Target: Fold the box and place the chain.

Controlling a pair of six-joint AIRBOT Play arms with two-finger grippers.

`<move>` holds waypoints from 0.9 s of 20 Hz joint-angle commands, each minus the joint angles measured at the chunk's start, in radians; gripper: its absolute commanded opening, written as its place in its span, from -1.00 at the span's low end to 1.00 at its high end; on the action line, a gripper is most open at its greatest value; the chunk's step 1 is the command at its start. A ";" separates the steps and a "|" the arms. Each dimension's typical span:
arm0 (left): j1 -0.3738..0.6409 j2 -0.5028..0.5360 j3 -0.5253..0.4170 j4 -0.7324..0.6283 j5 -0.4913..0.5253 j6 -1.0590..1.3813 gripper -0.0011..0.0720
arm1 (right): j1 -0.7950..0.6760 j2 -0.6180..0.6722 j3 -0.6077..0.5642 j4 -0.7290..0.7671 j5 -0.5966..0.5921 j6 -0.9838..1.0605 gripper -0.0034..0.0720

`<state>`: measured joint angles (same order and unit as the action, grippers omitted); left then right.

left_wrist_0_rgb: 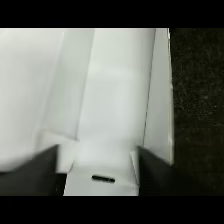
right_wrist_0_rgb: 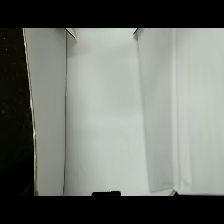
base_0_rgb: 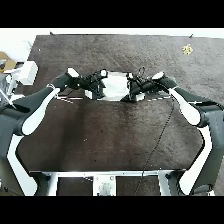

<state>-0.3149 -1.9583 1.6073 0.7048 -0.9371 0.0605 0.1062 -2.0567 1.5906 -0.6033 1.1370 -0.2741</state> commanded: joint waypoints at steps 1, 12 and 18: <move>0.043 0.020 0.000 0.001 -0.050 -0.062 -0.01 | 0.001 -0.001 0.000 -0.003 0.000 -0.002 0.28; 0.241 0.123 0.136 0.017 -0.383 -0.917 -0.95 | 0.001 0.000 0.000 -0.003 0.000 -0.002 0.28; 0.311 0.117 -0.005 0.072 -0.300 -1.152 -0.95 | 0.001 -0.001 0.000 -0.003 0.000 -0.002 0.28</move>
<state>-0.0322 -1.8423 1.6623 0.7578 -1.2827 -0.9459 0.1062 -2.0567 1.5906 -0.6060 1.1366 -0.2764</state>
